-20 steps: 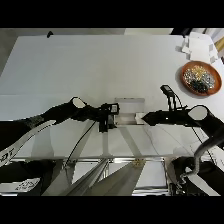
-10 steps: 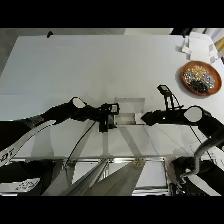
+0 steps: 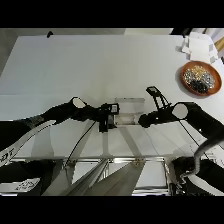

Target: Fold the box and place the chain.

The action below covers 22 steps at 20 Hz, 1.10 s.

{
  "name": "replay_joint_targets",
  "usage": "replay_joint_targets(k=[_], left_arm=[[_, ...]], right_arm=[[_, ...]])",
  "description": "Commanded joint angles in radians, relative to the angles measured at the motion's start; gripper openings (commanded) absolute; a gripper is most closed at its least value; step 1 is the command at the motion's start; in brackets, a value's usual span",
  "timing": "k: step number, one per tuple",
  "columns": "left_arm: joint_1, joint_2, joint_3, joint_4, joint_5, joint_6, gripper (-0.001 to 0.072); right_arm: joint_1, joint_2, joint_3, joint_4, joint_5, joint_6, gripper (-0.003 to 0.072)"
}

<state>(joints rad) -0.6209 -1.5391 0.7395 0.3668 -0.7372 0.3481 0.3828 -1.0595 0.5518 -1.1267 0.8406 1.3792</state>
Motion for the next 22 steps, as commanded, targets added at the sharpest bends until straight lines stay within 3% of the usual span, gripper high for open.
replay_joint_targets(k=[1, 9, 22], left_arm=[[0.0, 0.001, 0.0, 0.0, 0.0, 0.0, 0.0273], [0.0, 0.001, 0.0, 0.0, 0.0, 0.0, 0.0273], [0.0, 0.001, 0.0, 0.0, 0.0, 0.0, 0.0273]], right_arm=[[0.043, -0.041, 0.04, -0.04, 0.009, 0.064, 0.0403], [0.077, -0.131, 0.133, -0.158, 0.111, 0.168, 0.0405], [0.102, -0.161, 0.166, -0.21, 0.072, 0.346, 0.0404]])
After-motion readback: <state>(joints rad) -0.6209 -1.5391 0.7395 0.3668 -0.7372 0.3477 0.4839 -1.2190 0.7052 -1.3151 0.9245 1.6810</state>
